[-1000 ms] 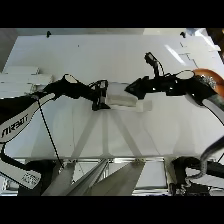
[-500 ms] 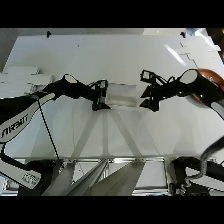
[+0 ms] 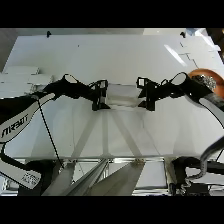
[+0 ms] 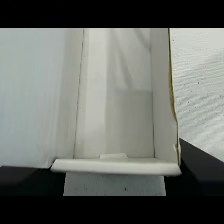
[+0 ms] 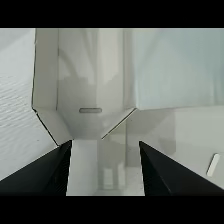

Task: Fold the box and place the chain.

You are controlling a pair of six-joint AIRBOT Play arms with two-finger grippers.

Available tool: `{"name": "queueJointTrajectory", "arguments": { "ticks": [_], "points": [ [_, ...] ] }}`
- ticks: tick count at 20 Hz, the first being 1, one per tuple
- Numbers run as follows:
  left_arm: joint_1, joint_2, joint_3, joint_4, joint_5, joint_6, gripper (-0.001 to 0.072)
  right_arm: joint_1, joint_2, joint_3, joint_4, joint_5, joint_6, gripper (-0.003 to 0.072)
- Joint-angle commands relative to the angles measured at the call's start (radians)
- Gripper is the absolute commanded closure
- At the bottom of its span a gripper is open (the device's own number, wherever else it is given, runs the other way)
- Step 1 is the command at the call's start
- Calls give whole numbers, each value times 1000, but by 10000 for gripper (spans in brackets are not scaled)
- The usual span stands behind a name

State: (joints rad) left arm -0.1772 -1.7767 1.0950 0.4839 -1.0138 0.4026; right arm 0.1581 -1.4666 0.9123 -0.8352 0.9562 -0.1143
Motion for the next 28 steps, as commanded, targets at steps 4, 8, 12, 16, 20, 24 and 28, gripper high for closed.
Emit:
{"name": "queueJointTrajectory", "arguments": {
  "ticks": [4, 8, 12, 16, 20, 24, 28],
  "points": [
    [1, 1, 0, 0, 0, 0, 432, 0, -14, 0, 72, -5, -79, 334],
    [1, 1, 0, 0, 1, 0, 432, 11, -14, 0, 73, 6, -79, 474],
    [1, 1, 0, 0, 0, 0, 432, 17, -14, 0, 33, -26, -78, 511],
    [1, 1, 0, 0, 1, 0, 432, -44, -5, 0, 20, -84, -78, 443],
    [1, 1, 0, 0, 1, 0, 432, -85, -2, 0, 17, -8, -79, 350],
    [1, 1, 0, 0, 0, 0, 432, -72, -3, 0, 26, 76, -159, 201],
    [1, 1, 0, 0, 1, 0, 432, -44, -3, 0, 30, 105, -160, 173]
  ]
}}
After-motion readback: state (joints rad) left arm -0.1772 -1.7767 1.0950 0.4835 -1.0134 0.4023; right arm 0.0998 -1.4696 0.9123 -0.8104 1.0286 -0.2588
